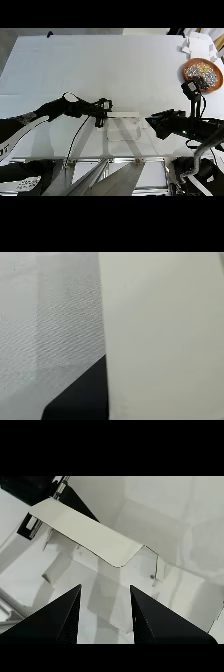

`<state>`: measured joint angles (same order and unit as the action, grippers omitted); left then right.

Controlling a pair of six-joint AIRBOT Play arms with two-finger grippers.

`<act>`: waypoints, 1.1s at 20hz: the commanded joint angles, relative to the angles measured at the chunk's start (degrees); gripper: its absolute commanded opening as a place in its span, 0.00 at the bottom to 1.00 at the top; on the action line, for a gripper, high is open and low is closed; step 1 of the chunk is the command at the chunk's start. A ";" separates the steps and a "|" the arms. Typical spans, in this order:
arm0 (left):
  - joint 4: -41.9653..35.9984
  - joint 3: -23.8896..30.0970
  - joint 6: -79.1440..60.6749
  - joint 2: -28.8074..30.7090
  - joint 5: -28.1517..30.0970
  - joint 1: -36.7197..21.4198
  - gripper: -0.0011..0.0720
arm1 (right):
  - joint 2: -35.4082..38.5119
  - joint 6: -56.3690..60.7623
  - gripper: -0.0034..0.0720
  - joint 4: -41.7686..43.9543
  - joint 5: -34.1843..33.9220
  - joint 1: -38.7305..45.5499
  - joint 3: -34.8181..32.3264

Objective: Fold the box and place the chain.

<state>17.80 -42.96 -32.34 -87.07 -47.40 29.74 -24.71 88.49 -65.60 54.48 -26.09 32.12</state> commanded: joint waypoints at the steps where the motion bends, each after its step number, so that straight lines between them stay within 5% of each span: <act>1: 0.46 -0.81 0.48 -0.02 0.02 -0.07 0.02 | 0.04 0.00 0.49 -0.11 -0.02 0.02 0.04; 6: 6.27 -0.81 3.23 -0.79 -0.85 -0.04 0.02 | 0.04 0.00 0.49 -0.11 0.00 0.02 0.07; 22: 4.94 -0.81 2.97 -0.83 -0.39 -0.02 0.03 | 0.04 0.00 0.49 -0.37 0.00 0.02 0.04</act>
<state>22.61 -43.79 -29.36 -87.85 -47.83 29.71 -24.71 88.49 -65.80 54.46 -26.09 32.12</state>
